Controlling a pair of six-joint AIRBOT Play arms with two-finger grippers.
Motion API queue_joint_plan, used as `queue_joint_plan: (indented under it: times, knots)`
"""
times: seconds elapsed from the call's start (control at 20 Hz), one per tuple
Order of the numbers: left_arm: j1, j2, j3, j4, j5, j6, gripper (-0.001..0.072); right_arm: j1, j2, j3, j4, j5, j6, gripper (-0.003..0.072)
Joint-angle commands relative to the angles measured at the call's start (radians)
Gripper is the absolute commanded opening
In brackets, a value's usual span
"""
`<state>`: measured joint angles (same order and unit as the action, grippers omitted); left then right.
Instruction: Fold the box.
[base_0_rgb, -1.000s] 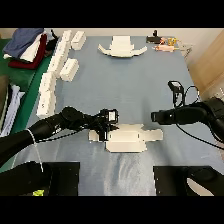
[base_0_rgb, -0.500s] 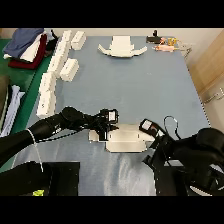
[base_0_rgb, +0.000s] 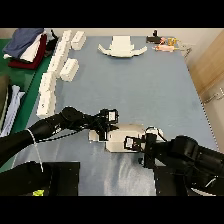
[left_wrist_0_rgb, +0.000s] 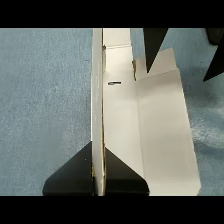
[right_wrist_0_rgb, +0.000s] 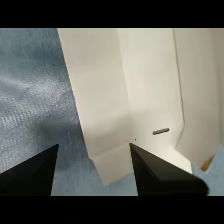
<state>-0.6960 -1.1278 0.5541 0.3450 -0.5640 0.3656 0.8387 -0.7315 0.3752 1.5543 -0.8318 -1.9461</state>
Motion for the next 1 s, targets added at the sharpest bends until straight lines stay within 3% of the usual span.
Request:
queue_joint_plan:
  times: [0.0, 0.25, 0.55, 0.95]
  knots:
    - [-0.001, 0.000, 0.000, 0.000, 0.000, 0.000, 0.0015, 0.005, -0.080, 0.002, -0.084, 0.128, 0.052, 0.0707]
    - [-0.001, 0.000, 0.000, 0.000, 0.000, 0.000, 0.0015, 0.005, -0.031, 0.039, -0.272, 0.066, 0.365, 0.0706]
    - [-0.001, 0.000, -0.001, 0.000, 0.000, 0.000, 0.0014, 0.004, 0.043, 0.040, -0.375, 0.001, 0.613, 0.0706]
    - [-0.001, 0.000, -0.001, 0.000, 0.000, 0.000, 0.0014, -0.004, 0.041, 0.041, -0.421, 0.006, 0.606, 0.0720]
